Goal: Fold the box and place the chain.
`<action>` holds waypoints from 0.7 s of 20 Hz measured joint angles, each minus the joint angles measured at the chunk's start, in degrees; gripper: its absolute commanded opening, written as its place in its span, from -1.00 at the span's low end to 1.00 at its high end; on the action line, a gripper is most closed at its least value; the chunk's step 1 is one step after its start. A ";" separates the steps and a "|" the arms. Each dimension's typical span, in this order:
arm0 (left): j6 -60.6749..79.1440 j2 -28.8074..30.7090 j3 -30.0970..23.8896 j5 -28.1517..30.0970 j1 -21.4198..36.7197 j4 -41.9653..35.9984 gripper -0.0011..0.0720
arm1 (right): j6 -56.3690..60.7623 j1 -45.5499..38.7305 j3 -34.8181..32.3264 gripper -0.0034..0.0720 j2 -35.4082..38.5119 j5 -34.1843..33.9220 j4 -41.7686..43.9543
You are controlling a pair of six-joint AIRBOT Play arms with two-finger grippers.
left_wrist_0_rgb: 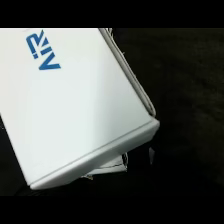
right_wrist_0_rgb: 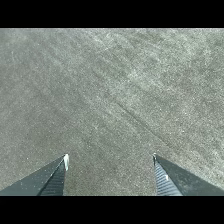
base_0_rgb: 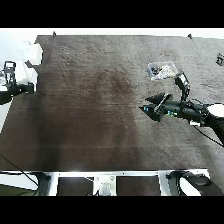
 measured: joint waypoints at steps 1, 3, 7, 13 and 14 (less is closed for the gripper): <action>-0.61 0.09 -0.02 -0.81 0.00 0.39 1.00 | 0.00 0.00 0.00 0.72 0.00 -0.04 0.00; -1.64 0.17 -0.07 -1.97 0.00 1.27 1.00 | 0.00 0.00 0.00 0.72 0.00 -0.15 0.00; -3.58 0.70 -0.13 -3.76 0.24 3.63 1.00 | 0.00 0.00 0.00 0.72 0.00 -0.15 -0.02; -8.35 1.95 -0.20 -5.68 2.56 9.97 1.00 | 0.00 0.00 0.00 0.72 0.00 -0.15 -0.02; -8.59 2.58 -0.24 -6.62 2.78 11.23 1.00 | 0.00 0.00 0.00 0.72 0.00 -0.15 0.02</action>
